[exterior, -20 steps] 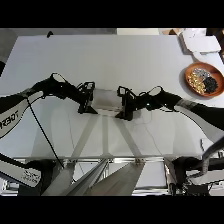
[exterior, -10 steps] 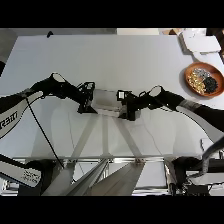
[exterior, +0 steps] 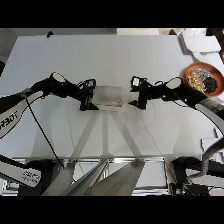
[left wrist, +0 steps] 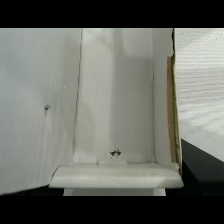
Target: Fold the box and place the chain.
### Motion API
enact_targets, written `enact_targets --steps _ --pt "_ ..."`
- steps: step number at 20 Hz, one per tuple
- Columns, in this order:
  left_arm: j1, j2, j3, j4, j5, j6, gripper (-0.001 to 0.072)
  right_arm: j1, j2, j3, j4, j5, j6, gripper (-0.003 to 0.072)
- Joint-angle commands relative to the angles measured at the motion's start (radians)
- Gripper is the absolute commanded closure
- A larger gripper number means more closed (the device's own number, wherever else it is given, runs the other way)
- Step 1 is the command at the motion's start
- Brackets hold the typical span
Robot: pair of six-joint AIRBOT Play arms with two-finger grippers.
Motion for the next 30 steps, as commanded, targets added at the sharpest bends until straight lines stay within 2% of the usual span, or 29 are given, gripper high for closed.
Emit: enact_targets --steps 1,2,3,5,8,12,14,17,21,23,24,30 --pt "-0.001 -0.001 0.0 0.007 0.019 -0.006 0.0394 -0.034 0.056 0.0 0.005 0.038 0.082 0.0194" --pt "0.0 -0.001 0.0 0.007 0.019 -0.006 0.0394 -0.031 0.072 0.0 0.021 0.062 0.125 0.0505" --pt "0.0 -0.001 0.0 0.007 0.019 -0.006 0.0394 -0.03 0.082 0.0 0.049 0.092 0.145 0.0659" --pt "0.0 -0.001 0.0 0.007 0.019 -0.006 0.0394 -0.03 0.084 0.0 0.161 0.142 0.181 0.0673" --pt "0.0 -0.001 0.0 0.007 0.018 -0.006 0.0394 -0.03 0.078 0.0 0.317 0.153 0.259 0.068" --pt "0.0 -0.001 0.0 0.007 0.018 -0.006 0.0394 -0.03 0.021 0.0 0.386 0.187 0.325 0.0681" --pt "0.0 -0.001 0.0 0.007 0.018 -0.006 0.0394 -0.026 -0.021 0.0 0.467 0.187 0.328 0.0681" --pt "0.0 -0.001 0.0 0.007 0.018 -0.006 0.0394 0.029 -0.072 0.001 0.614 0.081 0.325 0.068" --pt "0.0 -0.001 0.0 0.007 0.018 -0.006 0.0394 0.138 -0.116 0.024 0.715 -0.205 0.271 0.068" --pt "0.0 -0.001 0.0 0.007 0.018 -0.006 0.0394 0.141 -0.127 0.04 0.754 -0.345 0.271 0.068" --pt "0.0 -0.001 0.0 0.007 0.018 -0.006 0.0394 0.134 -0.131 0.042 0.751 -0.372 0.272 0.068" --pt "0.0 -0.001 0.0 0.007 0.018 -0.006 0.0394 0.134 -0.165 0.042 0.708 -0.278 0.273 0.0679"
